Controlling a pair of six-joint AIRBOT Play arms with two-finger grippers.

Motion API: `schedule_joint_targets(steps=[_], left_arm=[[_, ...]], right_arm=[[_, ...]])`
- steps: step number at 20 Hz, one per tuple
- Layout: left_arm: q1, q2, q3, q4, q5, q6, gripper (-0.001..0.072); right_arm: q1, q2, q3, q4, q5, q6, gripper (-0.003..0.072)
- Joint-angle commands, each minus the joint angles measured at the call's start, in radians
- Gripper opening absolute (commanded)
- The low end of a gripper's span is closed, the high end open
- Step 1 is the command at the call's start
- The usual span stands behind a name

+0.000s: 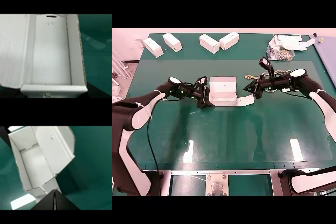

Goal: Fold the box and place the chain.

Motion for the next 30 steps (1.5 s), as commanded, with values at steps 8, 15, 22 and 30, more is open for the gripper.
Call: schedule_joint_targets(steps=[8, 15, 22, 30], left_arm=[[0.0, 0.0, 0.001, 0.0, 0.0, 0.0, 0.0513], [0.0, 0.0, 0.001, 0.0, 0.0, 0.0, 0.0513], [0.0, 0.0, 0.001, 0.0, -0.001, 0.0, 0.0513], [0.0, 0.0, 0.001, 0.0, -0.001, 0.0, 0.0513]], right_arm=[[-0.041, 0.211, -0.226, -0.102, -0.347, 0.448, 0.0009], [-0.089, 0.215, -0.364, -0.143, -0.348, 0.691, 0.0009], [-0.018, 0.185, -0.392, -0.127, -0.354, 0.695, 0.001], [0.052, 0.127, -0.384, -0.059, -0.46, 0.672, 0.001]])
